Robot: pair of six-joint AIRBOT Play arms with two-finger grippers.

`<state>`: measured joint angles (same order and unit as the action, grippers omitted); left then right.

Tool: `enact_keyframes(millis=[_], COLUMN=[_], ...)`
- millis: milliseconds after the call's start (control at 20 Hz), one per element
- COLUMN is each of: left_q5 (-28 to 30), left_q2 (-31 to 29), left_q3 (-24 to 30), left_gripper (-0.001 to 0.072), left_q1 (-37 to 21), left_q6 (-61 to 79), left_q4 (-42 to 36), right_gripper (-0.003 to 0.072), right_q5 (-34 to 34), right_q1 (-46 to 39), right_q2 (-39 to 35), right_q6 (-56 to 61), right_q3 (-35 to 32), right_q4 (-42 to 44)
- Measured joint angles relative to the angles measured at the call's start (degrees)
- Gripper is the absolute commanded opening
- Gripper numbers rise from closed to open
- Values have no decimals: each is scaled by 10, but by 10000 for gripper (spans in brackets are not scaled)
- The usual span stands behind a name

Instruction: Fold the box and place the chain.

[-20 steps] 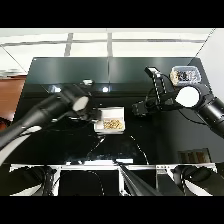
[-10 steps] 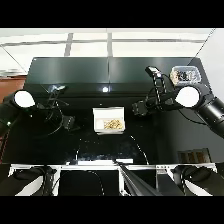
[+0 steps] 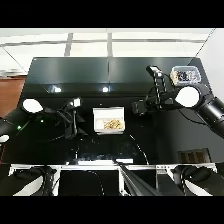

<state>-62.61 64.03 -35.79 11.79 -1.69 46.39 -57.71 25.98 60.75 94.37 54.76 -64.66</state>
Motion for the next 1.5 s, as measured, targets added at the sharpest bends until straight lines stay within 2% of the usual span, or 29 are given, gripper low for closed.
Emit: enact_keyframes(millis=[250, 400, 700, 1200, 1500], left_q5=[89, 110, 118, 92, 110], left_q2=[62, 89, 112, 117, 117], left_q3=[2, 2, -1, -1, -1], left_gripper=[720, 720, 716, 712, 712], left_q1=[17, 21, 24, 25, 45], left_q6=[133, 168, 202, 209, 208], left_q4=[-39, -82, -117, -106, -134], right_gripper=[260, 259, 259, 259, 259], right_q5=[2, 3, 12, 18, 18], right_q1=[0, 0, 0, 0, 0], right_q2=[0, 0, 0, 0, 0], right_q6=[2, 4, 4, 4, 4], right_q3=[0, 0, 0, 0, 0], right_q4=[0, 0, 0, 0, 2])
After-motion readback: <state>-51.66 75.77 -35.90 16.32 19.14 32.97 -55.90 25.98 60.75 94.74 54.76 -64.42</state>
